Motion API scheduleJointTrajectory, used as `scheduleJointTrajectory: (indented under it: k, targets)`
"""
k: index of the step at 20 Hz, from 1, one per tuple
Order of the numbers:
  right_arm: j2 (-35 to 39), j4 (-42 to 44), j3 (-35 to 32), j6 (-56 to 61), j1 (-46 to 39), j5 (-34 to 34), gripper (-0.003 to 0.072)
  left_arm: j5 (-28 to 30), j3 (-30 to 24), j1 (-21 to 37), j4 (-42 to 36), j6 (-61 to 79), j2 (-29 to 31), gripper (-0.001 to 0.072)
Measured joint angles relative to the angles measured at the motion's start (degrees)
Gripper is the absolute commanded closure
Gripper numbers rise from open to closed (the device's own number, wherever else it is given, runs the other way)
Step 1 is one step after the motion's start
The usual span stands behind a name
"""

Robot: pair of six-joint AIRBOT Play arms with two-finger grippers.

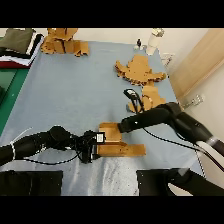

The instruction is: Fold the box.

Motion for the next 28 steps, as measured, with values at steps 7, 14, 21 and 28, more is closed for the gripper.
scheduleJointTrajectory:
  k: [7, 14, 21, 28]
  targets:
    - [10.82, -3.89, -8.15, -17.92, 1.11, -14.08, 0.0233, 0.0, 0.0, 0.02, 0.0, 0.0, -0.02, 0.0243]
    - [8.94, -2.78, -15.45, -33.9, 4.37, -6.8, 0.0232, 0.0, 0.0, 0.0, 0.02, 0.0, -0.02, 0.0243]
    - [6.78, -3.82, -16.26, -40.13, 6.14, 2.99, 0.0233, -0.02, 0.0, 0.02, 0.02, -0.02, -0.02, 0.0243]
    - [6.36, 3.89, -16.33, -45.35, 6.45, 4.44, 0.0547, -0.07, 0.0, 0.0, 0.07, 0.0, -0.02, 0.0243]
